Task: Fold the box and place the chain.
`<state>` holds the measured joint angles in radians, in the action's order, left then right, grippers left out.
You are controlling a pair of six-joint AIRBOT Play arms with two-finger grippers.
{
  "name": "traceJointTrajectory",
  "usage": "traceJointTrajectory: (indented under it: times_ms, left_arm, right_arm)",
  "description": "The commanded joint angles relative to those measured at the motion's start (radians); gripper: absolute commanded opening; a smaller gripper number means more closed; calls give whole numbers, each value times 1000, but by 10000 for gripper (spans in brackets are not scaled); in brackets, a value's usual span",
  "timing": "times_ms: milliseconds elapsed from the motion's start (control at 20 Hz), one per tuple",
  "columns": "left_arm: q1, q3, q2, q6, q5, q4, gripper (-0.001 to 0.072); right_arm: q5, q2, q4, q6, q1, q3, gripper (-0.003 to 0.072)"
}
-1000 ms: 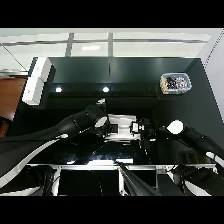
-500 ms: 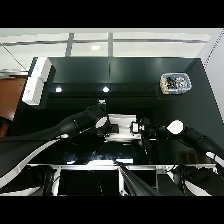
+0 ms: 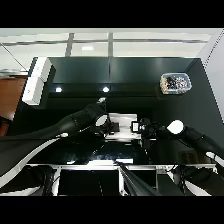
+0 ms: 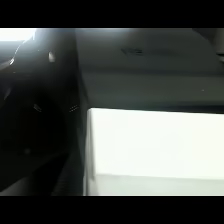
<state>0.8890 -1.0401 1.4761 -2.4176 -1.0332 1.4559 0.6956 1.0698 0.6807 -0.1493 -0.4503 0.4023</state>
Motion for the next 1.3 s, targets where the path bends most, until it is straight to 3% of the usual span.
traceJointTrajectory:
  times_ms: [0,200,400,450,500,550,700,850,900,950,1250]
  left_arm:
    - [-11,-16,0,2,-9,6,427]
    - [-10,-16,9,2,-24,9,425]
    - [-8,-16,19,2,-23,5,330]
    - [-8,-16,19,2,-23,5,298]
    - [-8,-16,19,6,-23,5,176]
    - [-8,-16,19,9,-23,5,114]
    - [-8,-16,19,12,-22,5,33]
    - [-8,-16,19,40,-27,5,33]
    - [-8,-16,17,55,-34,1,33]
    - [-8,-16,13,57,-44,2,33]
    - [-9,-10,-11,60,-93,80,33]
  right_arm:
    - [0,-1,0,-1,0,0,477]
    - [0,0,0,-1,0,0,477]
    - [0,-1,0,0,0,0,477]
    - [0,0,0,0,0,0,477]
    - [0,0,0,-1,0,0,477]
    - [0,0,0,0,0,0,477]
    - [0,-1,0,0,0,0,477]
    - [6,-1,0,0,0,0,480]
    - [19,-1,0,8,0,0,571]
    - [26,-1,1,23,0,0,714]
    - [98,-80,119,109,0,47,705]
